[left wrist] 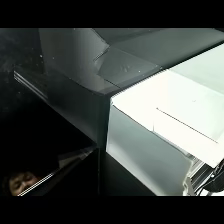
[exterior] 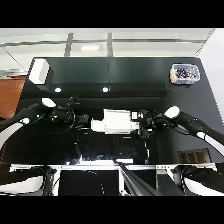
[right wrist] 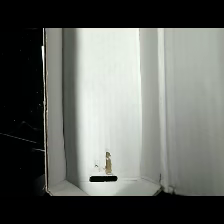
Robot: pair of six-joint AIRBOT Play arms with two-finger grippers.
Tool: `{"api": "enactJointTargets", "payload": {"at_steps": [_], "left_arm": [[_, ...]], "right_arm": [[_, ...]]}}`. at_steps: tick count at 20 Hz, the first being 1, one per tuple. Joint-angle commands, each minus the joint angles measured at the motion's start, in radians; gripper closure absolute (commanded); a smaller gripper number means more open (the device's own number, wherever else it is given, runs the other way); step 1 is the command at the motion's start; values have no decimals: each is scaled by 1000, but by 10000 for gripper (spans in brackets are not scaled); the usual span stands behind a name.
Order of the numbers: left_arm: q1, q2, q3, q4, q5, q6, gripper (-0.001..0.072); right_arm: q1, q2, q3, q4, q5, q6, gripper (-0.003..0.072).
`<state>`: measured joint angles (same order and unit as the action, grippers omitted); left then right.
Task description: Fold the box and place the chain.
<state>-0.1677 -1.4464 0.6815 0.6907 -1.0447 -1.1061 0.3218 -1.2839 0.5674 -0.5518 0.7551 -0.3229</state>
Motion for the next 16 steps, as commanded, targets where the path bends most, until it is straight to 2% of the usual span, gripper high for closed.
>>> {"api": "enactJointTargets", "payload": {"at_steps": [1,8,16], "left_arm": [[-14,-8,1,-6,11,1,685],[-29,-14,3,-133,5,115,684],[-29,-14,14,-132,8,112,684]], "right_arm": [[0,0,1,0,0,0,208],[0,0,0,0,0,1,207],[0,0,0,0,0,1,208]]}}
